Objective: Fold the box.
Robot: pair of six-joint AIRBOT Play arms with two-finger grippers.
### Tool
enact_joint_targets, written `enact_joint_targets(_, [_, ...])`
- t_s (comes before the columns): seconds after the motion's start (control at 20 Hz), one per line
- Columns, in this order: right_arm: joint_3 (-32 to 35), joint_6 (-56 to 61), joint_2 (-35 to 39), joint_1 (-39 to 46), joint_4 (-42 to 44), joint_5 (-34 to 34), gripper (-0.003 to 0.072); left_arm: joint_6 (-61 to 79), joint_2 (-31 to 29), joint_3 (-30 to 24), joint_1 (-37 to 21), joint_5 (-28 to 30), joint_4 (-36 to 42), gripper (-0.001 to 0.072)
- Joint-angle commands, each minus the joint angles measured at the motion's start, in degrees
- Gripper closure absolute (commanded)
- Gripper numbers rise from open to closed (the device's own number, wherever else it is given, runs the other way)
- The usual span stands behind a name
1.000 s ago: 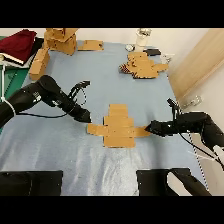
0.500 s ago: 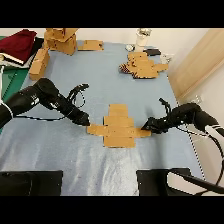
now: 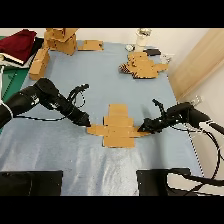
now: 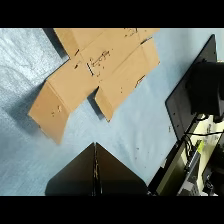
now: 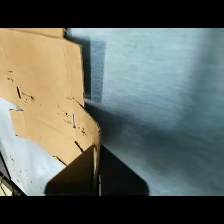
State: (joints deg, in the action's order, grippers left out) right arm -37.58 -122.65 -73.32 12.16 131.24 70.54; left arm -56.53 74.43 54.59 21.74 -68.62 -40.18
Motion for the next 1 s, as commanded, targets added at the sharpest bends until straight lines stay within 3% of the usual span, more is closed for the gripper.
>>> enact_joint_targets(0.0, [-0.09, -1.31, -0.63, -3.08, 0.17, -1.66, 0.0683, 0.02, -0.02, 0.0, -0.02, -1.01, 0.42, 0.0698])
enact_joint_targets(0.15, [-0.07, -3.39, -0.55, -5.75, 1.77, -2.82, 0.0683, -0.09, -0.02, 0.0, -0.02, -1.25, 1.75, 0.0696])
enact_joint_targets(0.2, [-0.07, -4.31, -0.37, -7.23, 2.43, -2.64, 0.0684, -0.07, -0.02, 0.0, -0.04, -1.25, 2.14, 0.0635])
enact_joint_targets(0.25, [0.07, -5.73, -0.09, -8.85, 2.84, -2.75, 0.0683, -0.07, 0.0, 0.0, -0.04, -0.83, 1.92, 0.0258])
enact_joint_targets(0.3, [0.39, -6.05, 0.31, -10.6, 2.82, -3.48, 0.0683, -0.48, -0.02, 0.0, -0.11, 0.37, 1.25, 0.0186])
enact_joint_targets(0.6, [7.34, -7.45, 9.73, -23.91, 3.78, -18.67, 0.0684, -2.62, 1.07, -0.09, -4.87, 2.75, -0.96, 0.0189])
enact_joint_targets(0.95, [7.54, -6.19, 14.82, -27.93, 3.61, -20.63, 0.0684, -3.06, 8.5, -1.92, -6.43, 4.2, -0.76, 0.0189])
